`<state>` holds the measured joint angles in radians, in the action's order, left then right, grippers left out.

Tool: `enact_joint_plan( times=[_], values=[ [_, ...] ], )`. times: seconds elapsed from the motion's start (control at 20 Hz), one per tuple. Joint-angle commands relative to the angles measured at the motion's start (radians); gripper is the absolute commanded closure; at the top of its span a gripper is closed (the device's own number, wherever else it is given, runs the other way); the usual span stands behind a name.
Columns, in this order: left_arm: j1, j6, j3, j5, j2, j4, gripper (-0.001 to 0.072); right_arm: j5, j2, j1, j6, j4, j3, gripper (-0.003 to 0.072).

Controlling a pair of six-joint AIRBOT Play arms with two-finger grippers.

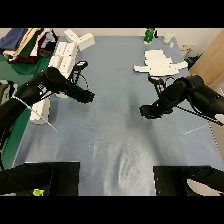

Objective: Fold the box.

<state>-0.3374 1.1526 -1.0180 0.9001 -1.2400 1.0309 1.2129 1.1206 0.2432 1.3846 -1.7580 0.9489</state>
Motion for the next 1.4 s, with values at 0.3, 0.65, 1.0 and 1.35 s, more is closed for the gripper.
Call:
enact_joint_plan(
  times=[0.3, 0.65, 1.0, 1.35],
  values=[
    [0.000, 0.000, -0.001, 0.000, 0.000, 0.000, 0.0697, -0.016, 0.001, 0.000, 0.000, -0.019, 0.001, 0.0681],
    [0.000, 0.000, -0.001, 0.000, 0.000, 0.000, 0.0697, -0.113, 0.094, -0.159, -0.108, 0.086, 0.202, 0.0336],
    [0.000, 0.000, -0.001, 0.000, 0.000, 0.000, 0.0697, -0.089, 0.581, -0.696, -0.037, -0.277, 0.829, 0.0294],
    [0.000, 0.000, -0.001, 0.000, 0.000, 0.000, 0.0697, -0.302, 0.944, -0.809, 0.005, -0.483, 1.030, 0.0325]
  ],
)
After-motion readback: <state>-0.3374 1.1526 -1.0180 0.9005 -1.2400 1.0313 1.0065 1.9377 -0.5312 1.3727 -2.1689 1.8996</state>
